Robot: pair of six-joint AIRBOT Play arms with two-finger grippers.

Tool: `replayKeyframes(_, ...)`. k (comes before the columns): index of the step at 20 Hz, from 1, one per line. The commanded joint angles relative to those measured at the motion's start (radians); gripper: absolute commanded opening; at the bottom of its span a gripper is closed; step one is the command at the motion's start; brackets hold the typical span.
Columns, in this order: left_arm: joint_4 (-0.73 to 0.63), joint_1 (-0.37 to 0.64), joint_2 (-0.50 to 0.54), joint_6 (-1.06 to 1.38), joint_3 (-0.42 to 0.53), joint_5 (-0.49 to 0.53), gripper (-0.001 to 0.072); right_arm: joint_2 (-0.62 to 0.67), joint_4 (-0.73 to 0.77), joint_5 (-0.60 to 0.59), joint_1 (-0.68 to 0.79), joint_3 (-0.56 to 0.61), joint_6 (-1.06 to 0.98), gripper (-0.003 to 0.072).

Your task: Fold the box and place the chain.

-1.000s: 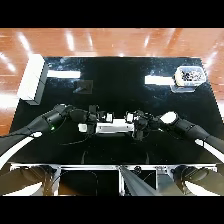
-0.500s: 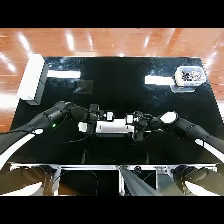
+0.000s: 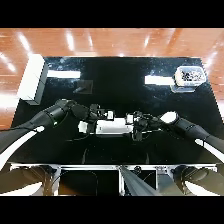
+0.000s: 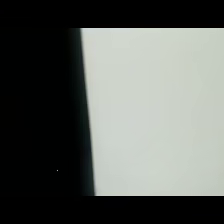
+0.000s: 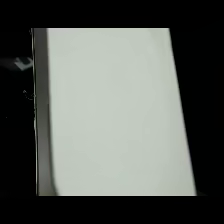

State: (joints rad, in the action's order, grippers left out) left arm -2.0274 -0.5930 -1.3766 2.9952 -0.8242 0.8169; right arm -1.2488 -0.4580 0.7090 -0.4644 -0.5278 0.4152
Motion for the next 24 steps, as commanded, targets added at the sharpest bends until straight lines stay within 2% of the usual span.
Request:
replayKeyframes(1, 0.0, 0.006, -0.037, -0.011, -0.048, 0.056, 0.0019, 0.0, -0.003, 0.003, -0.001, -0.001, -0.018, 0.0699)
replayKeyframes(10, 0.0, 0.006, -0.046, -0.018, -0.061, 0.071, 0.0019, 0.0, -0.011, -0.01, -0.003, -0.002, -0.072, 0.0698)
replayKeyframes(14, 0.0, 0.006, -0.046, -0.019, -0.061, 0.07, 0.0019, 0.0, -0.072, -0.028, -0.032, -0.002, -0.14, 0.0698)
replayKeyframes(15, 0.0, 0.006, -0.046, -0.018, -0.061, 0.07, 0.0019, 0.0, -0.071, -0.031, -0.032, -0.002, -0.151, 0.0691)
replayKeyframes(16, 0.0, 0.006, -0.046, -0.018, -0.061, 0.07, 0.0019, 0.0, -0.07, -0.037, -0.032, -0.002, -0.157, 0.0561)
replayKeyframes(17, 0.0, 0.006, -0.046, -0.019, -0.061, 0.071, 0.0019, 0.0, -0.07, -0.039, -0.032, -0.002, -0.158, 0.0537)
replayKeyframes(24, 0.0, 0.006, -0.046, -0.022, -0.061, 0.07, 0.002, 0.0, -0.07, -0.039, -0.032, -0.002, -0.158, 0.0537)
